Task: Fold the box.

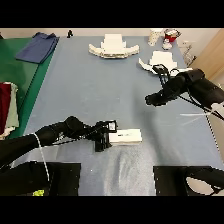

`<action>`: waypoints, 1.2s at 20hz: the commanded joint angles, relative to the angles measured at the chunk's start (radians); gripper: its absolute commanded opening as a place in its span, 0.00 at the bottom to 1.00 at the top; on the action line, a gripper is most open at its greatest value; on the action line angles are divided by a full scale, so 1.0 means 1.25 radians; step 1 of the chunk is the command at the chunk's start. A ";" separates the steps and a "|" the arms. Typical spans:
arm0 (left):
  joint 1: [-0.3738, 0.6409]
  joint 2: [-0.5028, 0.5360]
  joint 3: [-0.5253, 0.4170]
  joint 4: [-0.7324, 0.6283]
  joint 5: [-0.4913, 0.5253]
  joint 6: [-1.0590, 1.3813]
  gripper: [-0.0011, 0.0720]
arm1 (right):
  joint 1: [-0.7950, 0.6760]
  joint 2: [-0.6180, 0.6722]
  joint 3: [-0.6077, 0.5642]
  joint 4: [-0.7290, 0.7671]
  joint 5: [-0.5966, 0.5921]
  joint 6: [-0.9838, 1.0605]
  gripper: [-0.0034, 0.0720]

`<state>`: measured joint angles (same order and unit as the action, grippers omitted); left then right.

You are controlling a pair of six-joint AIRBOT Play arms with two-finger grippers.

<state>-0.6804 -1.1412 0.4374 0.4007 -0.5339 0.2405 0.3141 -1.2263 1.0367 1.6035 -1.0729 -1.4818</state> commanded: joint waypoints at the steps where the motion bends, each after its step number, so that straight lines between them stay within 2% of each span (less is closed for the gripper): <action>1: 0.003 0.005 0.003 0.001 0.003 -0.052 0.72 | -0.021 -0.041 0.045 -0.009 -0.070 0.070 0.07; 3: 0.032 0.030 0.013 0.041 0.004 -0.181 0.72 | -0.021 -0.041 0.045 0.016 -0.070 0.070 0.07; 6: 0.138 0.107 0.036 0.210 0.066 -0.447 0.72 | -0.021 -0.041 0.045 0.016 -0.070 0.070 0.07; 8: 0.270 0.124 0.071 0.374 0.078 -0.655 0.72 | -0.021 -0.041 0.045 0.016 -0.070 0.070 0.07; 10: 0.413 0.094 0.132 0.493 0.077 -0.803 0.72 | -0.021 -0.041 0.045 0.015 -0.070 0.070 0.07; 13: 0.621 -0.052 0.301 0.524 0.042 -0.903 0.72 | -0.021 -0.041 0.045 0.016 -0.070 0.070 0.07; 16: 0.732 -0.222 0.504 0.524 -0.048 -0.903 0.72 | -0.021 -0.041 0.045 0.016 -0.070 0.070 0.07; 17: 0.749 -0.274 0.570 0.524 -0.063 -0.902 0.72 | -0.021 -0.041 0.045 0.015 -0.070 0.070 0.07; 19: 0.756 -0.363 0.680 0.525 -0.038 -0.903 0.72 | -0.021 -0.041 0.045 0.016 -0.070 0.070 0.07; 22: 0.749 -0.478 0.813 0.524 0.027 -0.903 0.72 | -0.021 -0.041 0.045 0.016 -0.070 0.070 0.07; 24: 0.749 -0.564 0.907 0.524 0.019 -0.905 0.72 | -0.021 -0.041 0.045 0.016 -0.070 0.070 0.07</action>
<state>0.2428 -1.7054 1.4078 1.0492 -0.5301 -0.8787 0.2882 -1.2770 1.0927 1.6226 -1.1606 -1.3952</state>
